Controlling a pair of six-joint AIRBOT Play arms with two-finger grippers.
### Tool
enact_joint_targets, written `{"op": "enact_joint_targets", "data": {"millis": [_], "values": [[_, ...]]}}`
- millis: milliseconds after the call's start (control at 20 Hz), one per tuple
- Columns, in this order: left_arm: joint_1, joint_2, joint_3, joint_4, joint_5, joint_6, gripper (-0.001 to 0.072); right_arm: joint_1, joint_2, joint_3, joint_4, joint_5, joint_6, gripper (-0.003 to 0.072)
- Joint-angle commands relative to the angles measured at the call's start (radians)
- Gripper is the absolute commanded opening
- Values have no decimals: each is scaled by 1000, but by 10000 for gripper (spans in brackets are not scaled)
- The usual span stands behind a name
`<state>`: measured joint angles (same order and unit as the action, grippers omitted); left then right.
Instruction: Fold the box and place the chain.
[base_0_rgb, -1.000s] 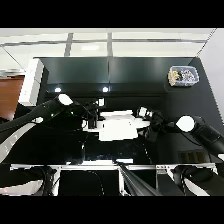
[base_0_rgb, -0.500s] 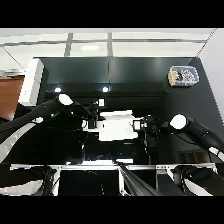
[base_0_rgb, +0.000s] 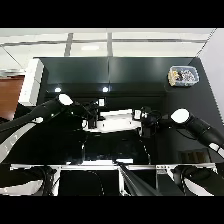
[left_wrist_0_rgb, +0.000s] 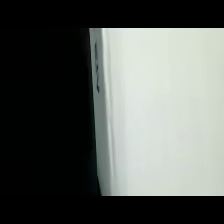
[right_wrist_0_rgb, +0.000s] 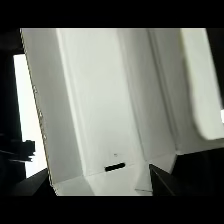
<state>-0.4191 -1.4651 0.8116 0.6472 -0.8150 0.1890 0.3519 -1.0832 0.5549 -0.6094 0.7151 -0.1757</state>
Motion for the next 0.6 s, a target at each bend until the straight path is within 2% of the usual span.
{"op": "enact_joint_targets", "data": {"millis": [0,350,550], "values": [[0,-1,0,0,0,2,26,-19,-1,38,68,4,-75,715],[0,-1,0,0,0,2,26,-50,-88,70,104,7,-140,715],[0,-1,0,0,0,2,26,-95,-93,89,104,35,-145,715]]}}
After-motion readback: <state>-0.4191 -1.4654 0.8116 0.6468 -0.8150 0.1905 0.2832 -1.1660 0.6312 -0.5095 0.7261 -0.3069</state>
